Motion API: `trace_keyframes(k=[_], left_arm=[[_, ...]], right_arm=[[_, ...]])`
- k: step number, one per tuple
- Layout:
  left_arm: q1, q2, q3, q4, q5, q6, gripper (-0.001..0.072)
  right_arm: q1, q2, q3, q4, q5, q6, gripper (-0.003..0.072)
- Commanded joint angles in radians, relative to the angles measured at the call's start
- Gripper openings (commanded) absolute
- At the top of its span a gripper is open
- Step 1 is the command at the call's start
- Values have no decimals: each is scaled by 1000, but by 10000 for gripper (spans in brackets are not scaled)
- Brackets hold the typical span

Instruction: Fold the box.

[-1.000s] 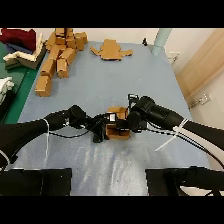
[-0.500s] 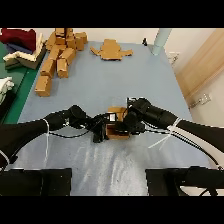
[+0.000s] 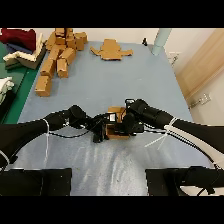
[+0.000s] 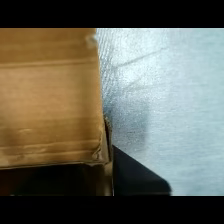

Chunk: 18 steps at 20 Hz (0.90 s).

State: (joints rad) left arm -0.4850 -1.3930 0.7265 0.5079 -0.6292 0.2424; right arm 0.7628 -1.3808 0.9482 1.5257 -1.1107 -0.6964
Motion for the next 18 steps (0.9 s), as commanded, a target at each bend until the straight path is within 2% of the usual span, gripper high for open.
trace_keyframes(k=[1,2,3,7,9,10,16,18], left_arm=[[-1,0,0,0,0,0,401],[-1,0,0,0,0,0,401],[-1,0,0,0,0,0,401],[-1,0,0,0,0,0,401],[-1,0,0,0,0,0,400],[-1,0,0,0,0,0,400],[-1,0,0,0,0,0,400],[-1,0,0,0,0,0,401]], right_arm=[[-2,-1,0,-17,-6,-3,188],[-2,-1,0,-23,-6,-3,76],[-2,-1,0,-25,-6,-4,2],[-1,-1,0,-29,-7,-12,10],[-1,3,0,-29,-7,-23,352],[-1,9,2,-30,-7,-27,375],[-3,44,8,-38,-9,-30,375],[-3,43,7,-39,-8,-30,348]])
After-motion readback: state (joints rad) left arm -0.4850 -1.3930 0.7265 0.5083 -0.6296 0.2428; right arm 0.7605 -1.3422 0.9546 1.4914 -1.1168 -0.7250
